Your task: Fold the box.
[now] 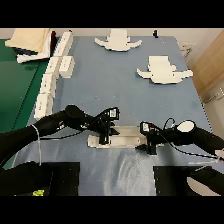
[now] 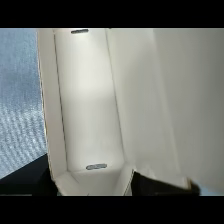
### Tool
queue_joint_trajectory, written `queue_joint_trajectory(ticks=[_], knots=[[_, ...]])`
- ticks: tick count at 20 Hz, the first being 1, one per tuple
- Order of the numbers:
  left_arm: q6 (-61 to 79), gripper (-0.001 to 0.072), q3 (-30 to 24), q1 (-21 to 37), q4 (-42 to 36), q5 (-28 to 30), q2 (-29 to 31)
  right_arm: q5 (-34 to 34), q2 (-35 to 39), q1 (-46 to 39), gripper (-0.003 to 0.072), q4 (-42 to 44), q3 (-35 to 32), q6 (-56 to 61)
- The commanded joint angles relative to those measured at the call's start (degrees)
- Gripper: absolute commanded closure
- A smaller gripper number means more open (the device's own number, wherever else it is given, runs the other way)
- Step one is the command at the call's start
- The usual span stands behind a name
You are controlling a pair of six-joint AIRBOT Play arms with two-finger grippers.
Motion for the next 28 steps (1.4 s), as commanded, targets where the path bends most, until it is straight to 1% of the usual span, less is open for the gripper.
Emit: queue_joint_trajectory(ticks=[1, 12, 13, 14, 15, 18, 20, 21, 22, 23, 25, 26, 27, 28], knots=[[0.02, 0.0692, 0.07, -0.02, -0.13, 0.0, 0.02, -0.26, 0.0, -0.04, 0.0184, 0.02, 0.07, -0.02], [-0.02, 0.0689, 0.07, -0.33, -0.76, -0.35, 0.02, -0.31, 0.0, -0.07, 0.0184, 0.02, 0.07, -0.02], [-0.02, 0.0629, 0.07, -0.26, -0.76, -0.04, 0.04, -0.31, 0.0, -0.07, 0.0185, 0.02, 0.07, -0.02], [-0.04, 0.0336, 0.07, -0.26, -0.81, 0.09, 0.04, -0.33, 0.0, -0.07, 0.0185, 0.02, 0.07, -0.02], [-0.07, 0.0235, 0.07, -0.26, -0.79, 0.09, 0.04, -0.31, 0.0, -0.07, 0.0184, 0.02, 0.07, -0.02], [-0.55, 0.0234, 0.17, 0.07, 0.15, 0.57, 0.35, -0.33, 0.0, -0.07, 0.0185, 0.02, 0.07, -0.02], [-8.63, 0.0233, 0.17, 1.88, 4.7, 0.52, 2.58, -0.33, 0.0, -0.07, 0.0185, 0.02, 0.07, -0.02], [-14.6, 0.0177, 0.17, 3.28, 8.66, 0.28, 4.37, -0.31, 0.0, -0.07, 0.0185, 0.02, 0.07, -0.02], [-21.86, 0.0037, 0.17, 5.03, 13.97, -0.61, 6.73, -0.33, 0.0, -0.07, 0.0184, 0.02, 0.07, -0.02], [-29.29, 0.0027, 0.17, 6.75, 18.75, -2.38, 9.2, -0.31, 0.0, -0.07, 0.0185, 0.02, 0.07, -0.02], [-43.08, 0.0028, 0.17, 10.03, 26.29, -10.14, 14.86, -0.33, 0.0, -0.07, 0.0184, 0.02, 0.07, -0.02], [-49.2, 0.0032, 0.17, 10.82, 28.35, -14.25, 17.18, -0.33, 0.0, -0.07, 0.0185, 0.02, 0.07, -0.02], [-55.84, 0.0219, 0.17, 10.93, 29.0, -18.38, 19.28, -0.31, 0.0, -0.07, 0.0185, 0.02, 0.07, -0.02], [-60.08, 0.0549, 0.17, 10.45, 28.09, -21.73, 20.65, -0.31, 0.0, -0.07, 0.0184, 0.02, 0.07, -0.02]])
